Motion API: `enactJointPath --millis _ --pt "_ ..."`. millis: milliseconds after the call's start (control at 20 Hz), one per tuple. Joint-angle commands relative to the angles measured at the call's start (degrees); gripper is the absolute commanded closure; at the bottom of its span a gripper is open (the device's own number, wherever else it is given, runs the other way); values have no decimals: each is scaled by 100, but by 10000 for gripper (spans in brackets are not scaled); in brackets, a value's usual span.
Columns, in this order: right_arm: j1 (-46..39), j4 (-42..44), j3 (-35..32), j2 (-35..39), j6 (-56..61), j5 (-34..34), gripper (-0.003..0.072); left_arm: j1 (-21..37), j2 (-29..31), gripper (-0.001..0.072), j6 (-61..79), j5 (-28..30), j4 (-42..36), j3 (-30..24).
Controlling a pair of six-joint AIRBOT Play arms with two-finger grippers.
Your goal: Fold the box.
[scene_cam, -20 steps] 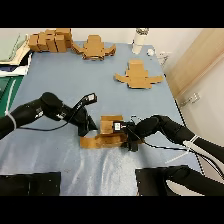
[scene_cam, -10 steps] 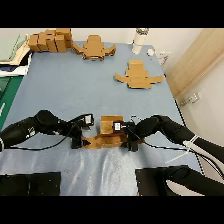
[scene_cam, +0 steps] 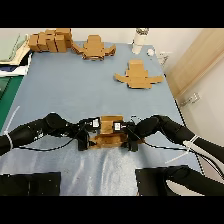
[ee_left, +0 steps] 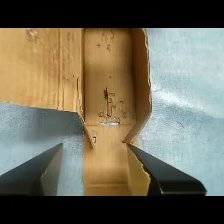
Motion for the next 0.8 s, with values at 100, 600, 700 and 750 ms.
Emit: enactJointPath --millis 100,600,700,750 --pt "4 2 -2 -4 2 2 207 -68 -190 358 -111 -557 -90 160" --pt "4 2 -4 -4 2 2 207 -105 -201 541 -227 -426 -472 160" --pt "4 2 -4 -4 2 2 207 -138 -201 543 -225 -247 -472 160" --pt "4 2 -2 -4 2 2 207 -153 -199 544 -162 -190 -474 160"
